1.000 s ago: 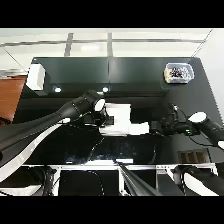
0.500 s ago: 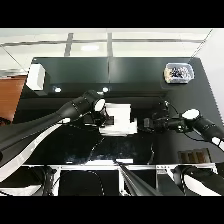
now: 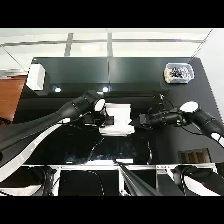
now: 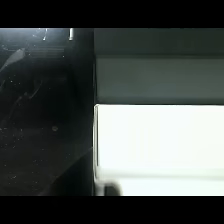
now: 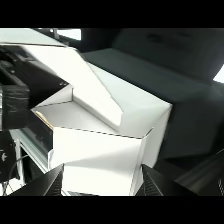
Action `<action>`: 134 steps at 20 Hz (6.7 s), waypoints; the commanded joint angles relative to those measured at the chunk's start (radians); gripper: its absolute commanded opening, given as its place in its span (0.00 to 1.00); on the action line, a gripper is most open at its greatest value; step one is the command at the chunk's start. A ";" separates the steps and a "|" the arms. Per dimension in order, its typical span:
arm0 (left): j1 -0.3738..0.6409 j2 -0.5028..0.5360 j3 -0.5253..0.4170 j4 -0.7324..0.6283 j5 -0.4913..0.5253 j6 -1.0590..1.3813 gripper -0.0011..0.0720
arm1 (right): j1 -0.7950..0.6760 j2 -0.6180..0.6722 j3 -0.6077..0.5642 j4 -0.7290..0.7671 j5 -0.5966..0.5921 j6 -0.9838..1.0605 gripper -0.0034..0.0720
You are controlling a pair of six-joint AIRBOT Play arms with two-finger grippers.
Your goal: Fold the box and place the chain.
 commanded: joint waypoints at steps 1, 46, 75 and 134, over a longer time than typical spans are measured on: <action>0.000 0.000 0.000 -0.003 0.000 0.000 0.05 | 0.060 -0.001 0.053 -0.105 -0.025 0.126 0.74; 0.000 0.000 0.000 -0.003 0.000 0.000 0.05 | 0.513 -0.268 0.422 -0.947 0.043 1.049 0.50; 0.000 0.000 0.000 -0.003 0.000 0.001 0.05 | 0.541 -0.282 0.424 -0.941 0.011 1.152 0.41; 0.000 0.000 0.000 -0.003 0.000 0.001 0.05 | 0.548 -0.243 0.502 -0.966 0.122 1.105 0.57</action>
